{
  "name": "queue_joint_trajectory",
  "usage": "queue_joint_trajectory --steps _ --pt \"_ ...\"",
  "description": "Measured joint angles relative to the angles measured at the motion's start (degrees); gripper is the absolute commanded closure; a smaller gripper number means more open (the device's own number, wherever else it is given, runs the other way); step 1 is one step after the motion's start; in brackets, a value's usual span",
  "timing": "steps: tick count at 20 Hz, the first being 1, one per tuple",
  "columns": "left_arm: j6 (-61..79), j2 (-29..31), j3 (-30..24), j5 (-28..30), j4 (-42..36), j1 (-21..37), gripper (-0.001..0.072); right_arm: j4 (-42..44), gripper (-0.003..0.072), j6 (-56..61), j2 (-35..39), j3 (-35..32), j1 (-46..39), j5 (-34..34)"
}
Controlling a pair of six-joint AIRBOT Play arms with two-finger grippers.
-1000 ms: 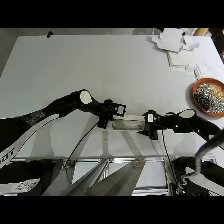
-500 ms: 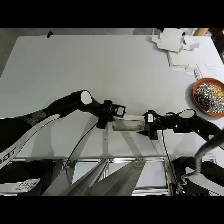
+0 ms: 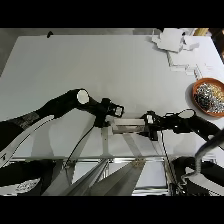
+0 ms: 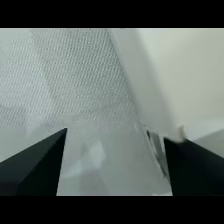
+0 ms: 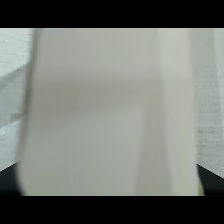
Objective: Fold the box and place the chain.
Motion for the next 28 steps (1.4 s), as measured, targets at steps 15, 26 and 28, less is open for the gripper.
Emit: queue_joint_trajectory --steps 15,26,28 --pt "-28.8 16.4 0.0 -15.7 12.4 -1.4 0.0706 0.3 0.0272 0.2 0.0 0.0 0.0 -0.4" --pt "-41.4 12.9 0.1 5.9 12.7 -15.6 0.0705 0.2 0.0272 0.2 0.0 0.0 0.0 -0.3" --pt "-42.7 10.7 1.2 10.3 13.1 -14.7 0.0705 0.2 0.0272 0.2 0.0 0.0 0.0 -0.3"
